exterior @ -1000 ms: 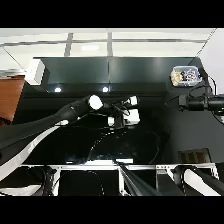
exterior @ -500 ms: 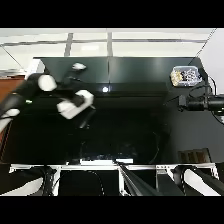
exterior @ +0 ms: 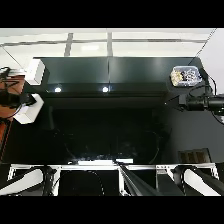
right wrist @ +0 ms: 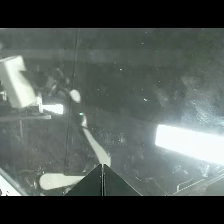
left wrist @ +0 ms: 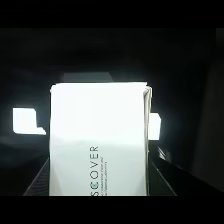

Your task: Fold the box and place the chain.

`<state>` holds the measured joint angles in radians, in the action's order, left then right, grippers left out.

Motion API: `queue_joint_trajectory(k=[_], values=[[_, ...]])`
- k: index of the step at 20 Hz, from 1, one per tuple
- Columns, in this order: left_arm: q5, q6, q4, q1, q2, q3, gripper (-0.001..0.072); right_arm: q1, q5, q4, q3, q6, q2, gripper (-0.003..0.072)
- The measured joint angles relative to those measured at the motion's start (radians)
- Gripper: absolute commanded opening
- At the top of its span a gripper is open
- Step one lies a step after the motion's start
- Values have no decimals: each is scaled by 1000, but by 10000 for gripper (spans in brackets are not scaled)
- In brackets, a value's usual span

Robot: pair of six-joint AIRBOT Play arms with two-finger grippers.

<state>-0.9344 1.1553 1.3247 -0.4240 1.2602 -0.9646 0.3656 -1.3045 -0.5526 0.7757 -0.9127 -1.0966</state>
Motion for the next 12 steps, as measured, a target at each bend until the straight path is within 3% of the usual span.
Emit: queue_joint_trajectory(k=[11,12], values=[[93,-154,-73,-31,347,-311,204,0,66,1,0,-70,0,10],[98,-154,-72,-26,370,-326,237,0,70,0,0,-73,0,10]])
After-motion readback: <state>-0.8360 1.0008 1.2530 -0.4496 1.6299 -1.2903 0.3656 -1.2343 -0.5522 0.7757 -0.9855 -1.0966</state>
